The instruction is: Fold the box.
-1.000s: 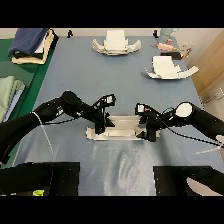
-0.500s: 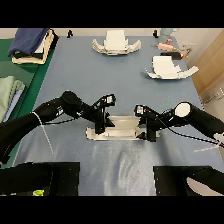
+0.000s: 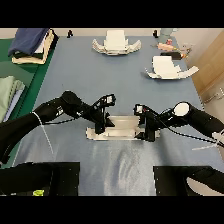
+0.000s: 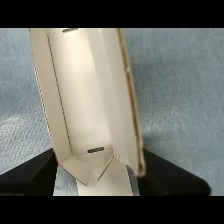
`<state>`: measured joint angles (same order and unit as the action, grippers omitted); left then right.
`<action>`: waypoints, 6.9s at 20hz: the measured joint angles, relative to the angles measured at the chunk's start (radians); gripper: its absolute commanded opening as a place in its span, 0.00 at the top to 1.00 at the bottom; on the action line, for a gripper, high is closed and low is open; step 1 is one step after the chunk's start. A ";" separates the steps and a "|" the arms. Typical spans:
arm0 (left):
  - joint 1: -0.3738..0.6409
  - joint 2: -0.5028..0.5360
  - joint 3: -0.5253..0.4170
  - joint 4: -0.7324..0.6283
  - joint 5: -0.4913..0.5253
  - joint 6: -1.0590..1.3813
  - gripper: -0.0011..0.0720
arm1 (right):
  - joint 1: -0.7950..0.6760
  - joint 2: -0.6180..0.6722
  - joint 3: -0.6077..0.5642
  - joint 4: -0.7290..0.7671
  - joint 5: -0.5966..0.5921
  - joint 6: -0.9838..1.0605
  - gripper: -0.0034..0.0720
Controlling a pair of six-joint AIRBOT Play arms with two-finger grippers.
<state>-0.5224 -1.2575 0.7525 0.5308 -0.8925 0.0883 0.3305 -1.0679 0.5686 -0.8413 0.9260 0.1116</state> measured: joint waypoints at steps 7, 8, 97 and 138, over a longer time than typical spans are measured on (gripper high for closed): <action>0.000 0.000 0.000 0.000 0.000 0.000 0.96 | 0.001 0.000 0.000 0.007 0.002 -0.100 0.02; 0.000 0.000 0.000 0.000 0.000 0.000 0.96 | 0.001 0.000 -0.002 0.008 0.003 -0.123 0.04; 0.000 0.000 0.000 0.000 -0.001 0.000 0.96 | -0.006 -0.084 -0.119 0.235 -0.113 -0.449 0.28; 0.094 0.178 0.000 0.307 -0.272 -0.726 0.96 | -0.006 -0.091 -0.119 0.224 -0.120 -0.462 0.28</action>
<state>-0.4282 -1.0794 0.7521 0.8379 -1.1648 -0.6376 0.3248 -1.1587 0.4496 -0.6170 0.8062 -0.3500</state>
